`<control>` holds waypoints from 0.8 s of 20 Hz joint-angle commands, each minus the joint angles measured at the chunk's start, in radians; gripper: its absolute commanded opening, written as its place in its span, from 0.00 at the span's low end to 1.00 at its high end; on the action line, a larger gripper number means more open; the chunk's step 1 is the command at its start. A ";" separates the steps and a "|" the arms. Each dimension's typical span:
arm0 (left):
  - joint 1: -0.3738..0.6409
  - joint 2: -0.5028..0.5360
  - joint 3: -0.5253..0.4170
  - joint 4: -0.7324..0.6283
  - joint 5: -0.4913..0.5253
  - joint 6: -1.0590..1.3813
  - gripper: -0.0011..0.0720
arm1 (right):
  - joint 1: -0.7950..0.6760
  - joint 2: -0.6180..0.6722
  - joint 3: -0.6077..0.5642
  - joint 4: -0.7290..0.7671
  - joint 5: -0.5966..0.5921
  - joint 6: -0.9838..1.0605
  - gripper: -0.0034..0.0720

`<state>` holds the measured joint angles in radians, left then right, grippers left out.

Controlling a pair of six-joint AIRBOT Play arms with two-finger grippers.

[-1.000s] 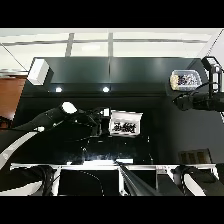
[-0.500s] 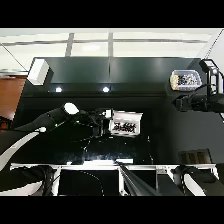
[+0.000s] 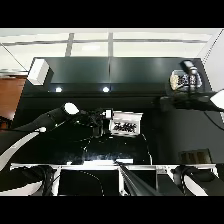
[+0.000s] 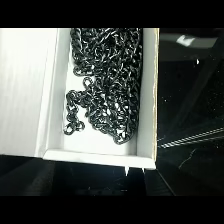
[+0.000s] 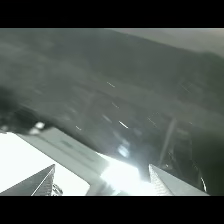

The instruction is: Fold the box and place the chain.

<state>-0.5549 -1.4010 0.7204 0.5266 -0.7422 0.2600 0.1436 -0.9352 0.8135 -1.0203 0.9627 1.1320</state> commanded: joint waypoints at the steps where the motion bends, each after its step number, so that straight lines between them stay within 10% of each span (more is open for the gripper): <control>1: -0.001 -0.001 0.001 0.000 0.001 0.000 0.47 | 0.097 -0.122 0.004 0.143 -0.088 -0.287 0.98; 6: -0.001 -0.001 0.001 0.000 0.002 0.000 0.47 | 0.160 -0.160 0.004 0.155 0.050 -0.684 0.97; 16: -0.001 -0.001 0.001 0.000 0.002 0.000 0.47 | 0.202 -0.160 -0.026 0.111 0.173 -0.707 0.97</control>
<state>-0.5552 -1.4010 0.7208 0.5270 -0.7410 0.2604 0.3244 -1.0946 0.7982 -0.8955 1.1336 0.4423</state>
